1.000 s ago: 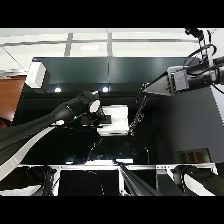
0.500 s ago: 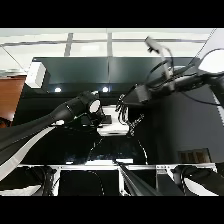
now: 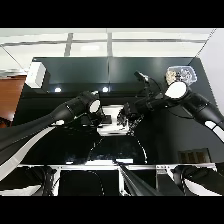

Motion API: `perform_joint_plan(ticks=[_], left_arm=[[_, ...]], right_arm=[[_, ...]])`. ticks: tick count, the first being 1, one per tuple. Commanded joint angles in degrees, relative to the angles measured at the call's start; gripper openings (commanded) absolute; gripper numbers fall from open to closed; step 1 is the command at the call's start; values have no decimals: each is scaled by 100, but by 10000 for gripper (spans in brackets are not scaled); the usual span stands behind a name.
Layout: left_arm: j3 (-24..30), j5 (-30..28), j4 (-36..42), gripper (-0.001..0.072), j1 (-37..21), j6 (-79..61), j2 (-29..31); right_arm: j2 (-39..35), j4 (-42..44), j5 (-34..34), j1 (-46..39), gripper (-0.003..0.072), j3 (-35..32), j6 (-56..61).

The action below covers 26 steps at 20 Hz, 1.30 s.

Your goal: Fold the box and place the chain.

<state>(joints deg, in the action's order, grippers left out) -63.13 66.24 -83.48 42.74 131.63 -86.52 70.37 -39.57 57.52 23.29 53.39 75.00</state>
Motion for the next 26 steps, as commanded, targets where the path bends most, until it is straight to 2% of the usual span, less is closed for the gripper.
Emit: perform_joint_plan(ticks=[1, 4, 6, 8, 10, 12, 13, 14, 15, 18, 21, 26], left_arm=[[2, 2, 0, 29, -2, -2, 2], [2, 2, 0, 29, -2, -2, 2], [2, 4, 2, 29, -2, -2, 2], [2, 26, 2, 28, -2, -2, 2], [2, 26, 2, 28, -2, -2, 2], [2, 26, 2, 29, -2, 0, 2], [2, 28, 2, 29, -2, -2, 2], [2, 26, 2, 29, -2, -2, 2], [2, 26, 2, 29, -2, -2, 2], [2, 24, 0, 28, -2, -2, 2], [2, 26, 2, 28, -2, -2, 2], [2, 46, 15, 29, -2, -2, 2]], right_arm=[[79, -55, -203, 13, 414, -138, 37], [-33, -118, 450, -452, 424, -57, -127], [-330, -343, 852, -1097, 424, -63, -374], [-640, -737, 901, -1624, 424, -129, -745], [-772, -868, 879, -1993, 424, -328, -1727], [-772, -846, 498, -2081, 426, -647, -2409], [-772, -848, 136, -2076, 455, -831, -2750], [-772, -852, -267, -2079, 701, -970, -2977], [-767, -883, -645, -2079, 720, -1069, -3272], [-638, -1169, -1193, -2079, 720, -1104, -4350], [-396, -1147, -907, -2065, 720, -1104, -6373], [-94, -824, -702, -2052, 720, -1110, -7012]])
